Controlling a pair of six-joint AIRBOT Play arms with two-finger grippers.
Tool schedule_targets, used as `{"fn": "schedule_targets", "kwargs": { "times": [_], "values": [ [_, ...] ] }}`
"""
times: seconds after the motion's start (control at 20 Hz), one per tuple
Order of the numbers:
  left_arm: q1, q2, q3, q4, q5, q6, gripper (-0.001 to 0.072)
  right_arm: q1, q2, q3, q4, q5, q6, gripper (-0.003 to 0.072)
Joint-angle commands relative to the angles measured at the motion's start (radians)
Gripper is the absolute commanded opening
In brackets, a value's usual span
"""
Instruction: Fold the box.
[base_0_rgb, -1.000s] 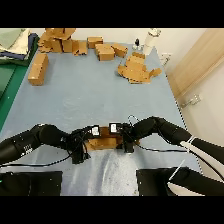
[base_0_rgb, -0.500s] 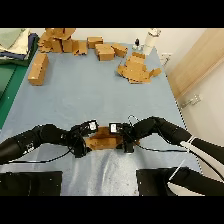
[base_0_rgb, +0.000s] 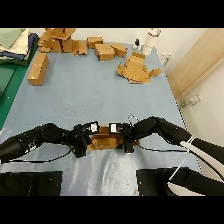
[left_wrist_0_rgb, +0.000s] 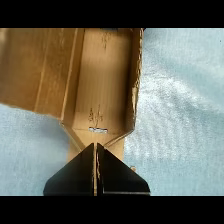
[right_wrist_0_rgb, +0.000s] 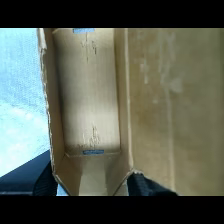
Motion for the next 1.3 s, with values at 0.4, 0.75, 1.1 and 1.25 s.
{"fn": "schedule_targets", "kwargs": {
  "times": [0.4, 0.75, 1.1, 1.25],
  "values": [
    [0.002, 0.000, 0.010, 0.095, -0.129, -0.058, 0.0044, 0.001, 0.000, 0.000, 0.000, 0.000, 0.000, 0.0458],
    [0.039, 0.000, 0.009, 0.158, -0.132, -0.092, 0.0429, 0.001, 0.000, 0.000, 0.000, 0.000, 0.000, 0.0458],
    [-0.001, -0.002, 0.018, 0.016, -0.032, -0.017, 0.0432, 0.001, 0.000, 0.000, 0.000, 0.000, 0.000, 0.0458],
    [-0.008, -0.024, 0.018, 0.013, 0.013, -0.017, 0.0675, 0.001, 0.000, 0.000, 0.000, 0.000, 0.000, 0.0458]
  ]
}}
